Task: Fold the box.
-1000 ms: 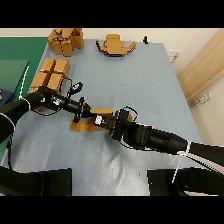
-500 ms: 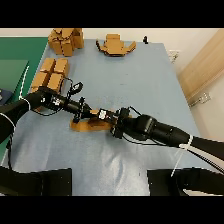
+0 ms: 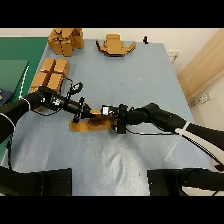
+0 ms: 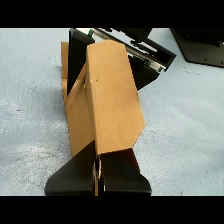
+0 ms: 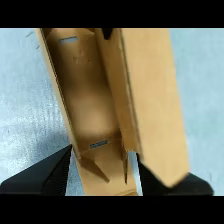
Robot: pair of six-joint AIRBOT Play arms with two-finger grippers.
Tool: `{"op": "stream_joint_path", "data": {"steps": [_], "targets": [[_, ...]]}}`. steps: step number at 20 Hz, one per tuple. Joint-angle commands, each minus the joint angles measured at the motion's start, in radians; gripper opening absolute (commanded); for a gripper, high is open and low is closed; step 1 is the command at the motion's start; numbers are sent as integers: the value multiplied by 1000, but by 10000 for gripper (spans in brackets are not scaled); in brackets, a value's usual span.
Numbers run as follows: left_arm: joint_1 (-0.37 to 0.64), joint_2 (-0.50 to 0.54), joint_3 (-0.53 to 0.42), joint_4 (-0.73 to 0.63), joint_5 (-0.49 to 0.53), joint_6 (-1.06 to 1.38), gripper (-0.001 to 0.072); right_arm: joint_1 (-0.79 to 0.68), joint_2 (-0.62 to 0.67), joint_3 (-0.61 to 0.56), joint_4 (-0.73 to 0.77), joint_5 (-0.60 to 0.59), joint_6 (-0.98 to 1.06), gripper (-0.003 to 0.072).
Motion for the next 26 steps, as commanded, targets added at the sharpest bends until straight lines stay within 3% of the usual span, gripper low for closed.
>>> {"op": "stream_joint_path", "data": {"steps": [1, 10, 11, 13, 16, 17, 18, 19, 20, 23, 24, 25, 26], "targets": [[-1, 0, -1, 0, 1, 1, 21, -10, -56, 46, 110, -122, -156, 600], [-1, 0, -1, -1, 16, 1, 21, -11, -69, 48, 174, -65, -155, 599], [-1, 0, -1, -1, 16, 1, 21, -11, -69, 48, 177, -57, -155, 576], [-1, 0, -1, -1, 17, 1, 22, -11, -69, 47, 177, -59, -154, 412], [0, 0, 0, -1, 17, 1, 25, -11, -69, 47, 174, -66, -154, 410], [0, 0, 0, -1, 17, 1, 218, -11, -69, 47, 174, -69, -152, 410], [1, 0, 0, -5, 24, -10, 518, -12, -69, 47, 174, -72, -151, 410], [3, 5, 0, -8, 52, -45, 626, -12, -69, 47, 173, -76, -146, 410], [8, 13, 1, -8, 77, -81, 673, -12, -69, 47, 173, -78, -146, 410], [61, 55, 9, 2, 87, -112, 669, -12, -69, 47, 173, -84, -145, 410], [85, 75, 9, 4, 87, -133, 603, -12, -69, 47, 173, -84, -145, 410], [114, 99, 9, 13, 82, -153, 343, -12, -69, 47, 173, -84, -145, 410], [144, 125, 9, 31, 64, -155, 19, -12, -69, 47, 173, -84, -142, 410]]}}
